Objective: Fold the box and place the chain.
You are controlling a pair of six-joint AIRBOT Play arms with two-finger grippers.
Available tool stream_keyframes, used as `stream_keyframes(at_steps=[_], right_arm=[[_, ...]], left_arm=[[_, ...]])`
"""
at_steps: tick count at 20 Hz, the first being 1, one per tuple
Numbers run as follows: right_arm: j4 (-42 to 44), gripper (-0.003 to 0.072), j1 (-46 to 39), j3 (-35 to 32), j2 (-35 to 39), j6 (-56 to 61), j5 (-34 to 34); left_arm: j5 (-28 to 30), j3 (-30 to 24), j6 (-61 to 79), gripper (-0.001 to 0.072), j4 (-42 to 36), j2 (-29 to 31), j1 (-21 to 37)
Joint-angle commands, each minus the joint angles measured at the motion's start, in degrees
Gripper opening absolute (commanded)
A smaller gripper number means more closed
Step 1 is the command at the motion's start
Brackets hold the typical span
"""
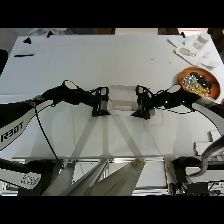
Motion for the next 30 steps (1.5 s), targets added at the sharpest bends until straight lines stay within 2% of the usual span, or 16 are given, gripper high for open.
stream_keyframes(at_steps=[1,5,6,7,8,30], right_arm=[[0.07,0.0397,0.02,0.0,0.0,0.04,-0.07],[0.07,0.0397,0.02,0.0,0.0,0.04,-0.07],[0.07,0.0397,0.02,0.0,0.0,0.04,-0.07],[0.07,0.0397,0.02,0.0,0.0,0.04,-0.07],[0.07,0.0397,0.02,0.0,0.0,0.04,-0.07],[0.85,0.0397,0.02,0.0,0.0,0.04,-0.15]], left_arm=[[1.03,0.26,-1.25,0.0697,1.6,-0.11,-0.76],[1.01,0.26,-1.25,0.0693,1.55,-0.11,-0.76],[0.98,0.26,-1.22,0.0609,1.55,-0.11,-0.76],[0.96,0.26,-1.22,0.0373,1.55,-0.11,-0.76],[0.96,0.26,-1.2,0.0205,1.55,-0.11,-0.76],[1.01,0.26,-1.22,0.0206,1.53,-0.07,-0.76]])
